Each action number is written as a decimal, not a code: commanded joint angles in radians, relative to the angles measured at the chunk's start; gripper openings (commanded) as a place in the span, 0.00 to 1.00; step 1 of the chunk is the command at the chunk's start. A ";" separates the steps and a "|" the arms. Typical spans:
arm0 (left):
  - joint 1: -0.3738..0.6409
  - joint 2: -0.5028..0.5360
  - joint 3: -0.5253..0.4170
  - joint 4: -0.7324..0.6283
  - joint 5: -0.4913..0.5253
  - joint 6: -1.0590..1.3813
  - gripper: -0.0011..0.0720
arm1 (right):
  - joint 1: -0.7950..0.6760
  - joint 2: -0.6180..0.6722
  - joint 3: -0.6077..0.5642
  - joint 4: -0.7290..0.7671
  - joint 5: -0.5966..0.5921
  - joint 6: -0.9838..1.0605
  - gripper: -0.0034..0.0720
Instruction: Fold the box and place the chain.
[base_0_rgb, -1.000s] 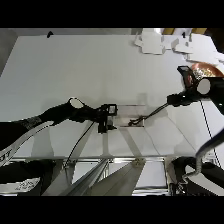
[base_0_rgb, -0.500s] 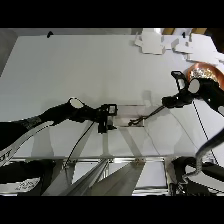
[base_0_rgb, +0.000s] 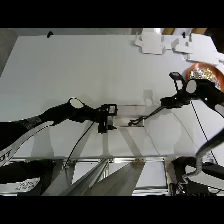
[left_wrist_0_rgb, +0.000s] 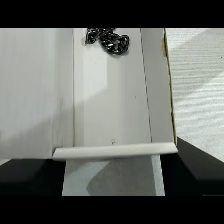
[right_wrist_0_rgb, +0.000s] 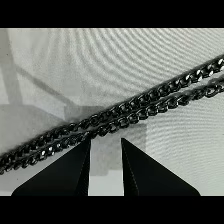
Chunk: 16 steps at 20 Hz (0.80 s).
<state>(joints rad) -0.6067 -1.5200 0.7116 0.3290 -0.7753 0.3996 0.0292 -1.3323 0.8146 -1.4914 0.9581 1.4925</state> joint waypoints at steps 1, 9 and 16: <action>0.001 0.000 0.000 0.000 0.000 0.000 0.30 | 0.001 -0.022 -0.001 0.000 -0.005 0.000 0.33; 0.001 0.000 0.000 0.000 0.000 0.000 0.30 | 0.001 -0.028 -0.001 0.003 0.024 -0.001 0.06; 0.001 0.000 0.000 0.000 0.000 0.000 0.30 | 0.001 0.134 -0.001 0.017 0.153 -0.003 0.06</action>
<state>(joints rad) -0.6067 -1.5204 0.7116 0.3290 -0.7750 0.3996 0.0299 -1.2732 0.8135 -1.4872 1.0481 1.4910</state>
